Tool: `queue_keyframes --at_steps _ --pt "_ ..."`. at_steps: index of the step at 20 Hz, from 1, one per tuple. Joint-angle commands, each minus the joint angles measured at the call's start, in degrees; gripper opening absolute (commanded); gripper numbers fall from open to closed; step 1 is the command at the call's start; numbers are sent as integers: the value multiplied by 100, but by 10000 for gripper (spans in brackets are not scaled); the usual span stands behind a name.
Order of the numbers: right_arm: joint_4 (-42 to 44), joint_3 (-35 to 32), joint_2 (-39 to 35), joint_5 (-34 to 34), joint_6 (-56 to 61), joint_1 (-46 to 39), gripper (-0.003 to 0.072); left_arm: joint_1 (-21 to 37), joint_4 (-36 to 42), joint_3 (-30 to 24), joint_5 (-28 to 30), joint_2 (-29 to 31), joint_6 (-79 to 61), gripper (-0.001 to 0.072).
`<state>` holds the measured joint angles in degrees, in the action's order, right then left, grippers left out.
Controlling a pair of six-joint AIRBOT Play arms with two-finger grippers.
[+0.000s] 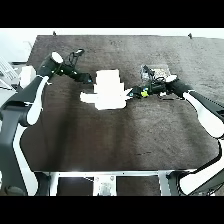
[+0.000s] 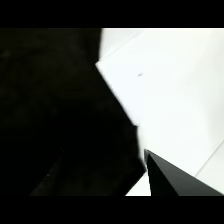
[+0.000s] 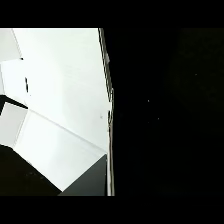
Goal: Fold the box and place the chain.
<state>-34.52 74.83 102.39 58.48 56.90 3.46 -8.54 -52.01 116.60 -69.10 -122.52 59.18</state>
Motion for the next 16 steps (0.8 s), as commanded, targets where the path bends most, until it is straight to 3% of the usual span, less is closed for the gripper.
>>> queue_keyframes --at_steps 1,13,16 --pt "0 2 4 -4 9 4 9 -105 487 46 -59 -208 -105 568" --pt "-2 2 4 -63 -15 2 10 -107 1410 46 -173 -457 -385 566" --pt "-2 2 4 -63 -39 0 10 -107 1528 46 -249 -560 -420 529"
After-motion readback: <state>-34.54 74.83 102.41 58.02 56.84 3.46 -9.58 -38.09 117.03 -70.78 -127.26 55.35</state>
